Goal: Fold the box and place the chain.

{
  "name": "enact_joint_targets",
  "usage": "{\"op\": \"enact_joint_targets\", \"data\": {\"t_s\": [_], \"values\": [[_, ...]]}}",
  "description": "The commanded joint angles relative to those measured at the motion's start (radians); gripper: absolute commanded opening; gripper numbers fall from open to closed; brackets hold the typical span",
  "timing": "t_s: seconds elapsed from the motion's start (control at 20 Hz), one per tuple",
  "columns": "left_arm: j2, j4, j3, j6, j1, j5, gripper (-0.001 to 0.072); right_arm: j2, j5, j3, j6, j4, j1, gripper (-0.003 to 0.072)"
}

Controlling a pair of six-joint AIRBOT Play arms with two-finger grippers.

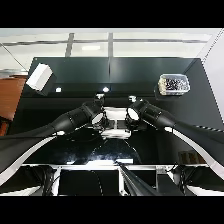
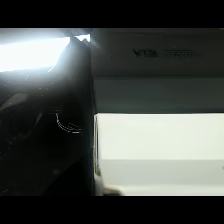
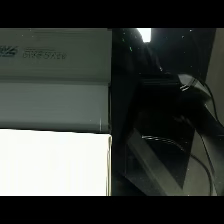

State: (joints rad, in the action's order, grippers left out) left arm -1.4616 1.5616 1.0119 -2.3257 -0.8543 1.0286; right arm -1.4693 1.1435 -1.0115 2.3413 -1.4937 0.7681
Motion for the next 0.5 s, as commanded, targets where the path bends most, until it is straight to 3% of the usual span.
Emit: {"op": "enact_joint_targets", "data": {"t_s": [0.0,0.3,0.35,0.4,0.45], "values": [[0.000,0.000,0.000,0.000,0.000,0.000,0.0030,-0.001,0.001,0.000,-0.005,0.001,0.000,0.0035],[0.000,0.000,0.000,0.000,0.000,0.001,0.0030,0.001,0.027,-0.013,-0.042,-0.011,-0.001,0.0040],[0.000,-0.003,0.000,0.000,0.000,0.000,0.0030,0.001,0.035,-0.020,-0.049,-0.011,-0.004,0.0162],[0.000,-0.003,0.000,0.000,0.000,0.001,0.0030,0.001,0.048,-0.027,-0.049,-0.007,-0.008,0.0333],[0.000,-0.003,0.000,0.000,0.000,0.000,0.0030,0.001,0.064,-0.035,-0.057,-0.014,-0.008,0.0335]]}}
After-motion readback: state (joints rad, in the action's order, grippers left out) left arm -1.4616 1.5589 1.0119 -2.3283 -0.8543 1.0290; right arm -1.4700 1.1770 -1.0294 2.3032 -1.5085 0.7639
